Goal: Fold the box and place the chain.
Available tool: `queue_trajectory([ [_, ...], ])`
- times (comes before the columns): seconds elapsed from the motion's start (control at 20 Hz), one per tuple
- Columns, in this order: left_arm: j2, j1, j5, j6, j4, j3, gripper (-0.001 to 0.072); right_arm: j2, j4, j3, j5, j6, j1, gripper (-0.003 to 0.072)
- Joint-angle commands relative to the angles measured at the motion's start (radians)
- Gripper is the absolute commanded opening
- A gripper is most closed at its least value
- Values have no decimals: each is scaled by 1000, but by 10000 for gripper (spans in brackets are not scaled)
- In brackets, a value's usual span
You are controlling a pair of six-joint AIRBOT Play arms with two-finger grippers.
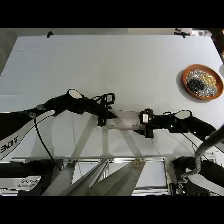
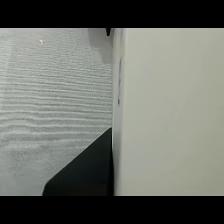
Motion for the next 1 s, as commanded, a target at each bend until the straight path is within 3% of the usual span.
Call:
queue_trajectory([
  [0.0, -1, 1, 0, 1, 0, 1, 12, 1, 55, 3, 38, -51, -8, 685],
  [0.4, 0, 1, 1, 1, 0, 1, 12, 0, 50, 8, 100, -50, -81, 708],
  [0.5, 0, 1, 0, 1, 0, 1, 12, 0, 47, 8, 76, -50, -81, 646],
  [0.95, -1, 1, 0, 1, 0, 1, 12, 0, -37, 7, -9, -55, -76, 587],
])
